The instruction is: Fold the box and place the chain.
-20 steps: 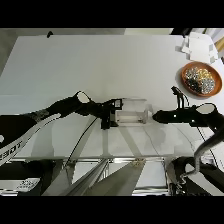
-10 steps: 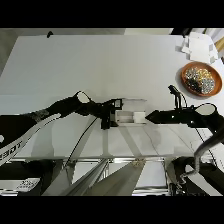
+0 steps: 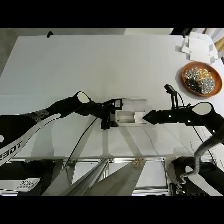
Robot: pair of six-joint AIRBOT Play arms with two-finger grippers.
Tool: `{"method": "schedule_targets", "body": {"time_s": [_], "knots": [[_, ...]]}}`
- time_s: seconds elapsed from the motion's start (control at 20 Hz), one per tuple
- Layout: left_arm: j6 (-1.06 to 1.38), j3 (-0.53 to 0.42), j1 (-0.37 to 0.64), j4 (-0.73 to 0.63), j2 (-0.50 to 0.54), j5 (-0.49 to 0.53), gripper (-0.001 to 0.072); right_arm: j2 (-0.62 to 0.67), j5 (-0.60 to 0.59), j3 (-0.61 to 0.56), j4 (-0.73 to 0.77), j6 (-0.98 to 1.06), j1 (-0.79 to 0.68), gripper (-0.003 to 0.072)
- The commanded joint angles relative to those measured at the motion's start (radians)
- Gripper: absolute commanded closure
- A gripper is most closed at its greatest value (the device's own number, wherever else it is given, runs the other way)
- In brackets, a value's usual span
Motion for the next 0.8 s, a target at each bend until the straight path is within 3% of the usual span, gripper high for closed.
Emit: {"method": "schedule_targets", "body": {"time_s": [0.0,0.15,0.25,0.75], "knots": [[0.000,0.000,0.001,0.000,0.001,0.000,0.0701,-0.024,-0.067,0.090,-0.241,0.293,0.135,0.0384],[0.000,0.000,0.001,0.000,0.001,0.000,0.0701,-0.076,-0.031,0.180,-0.499,0.539,0.253,0.0290],[0.000,0.000,0.001,0.000,0.001,0.000,0.0701,-0.114,0.010,0.223,-0.600,0.654,0.314,0.0280],[0.000,0.000,0.001,0.000,0.001,0.001,0.0701,-0.308,0.045,0.361,-0.782,1.070,0.516,0.0281]]}}
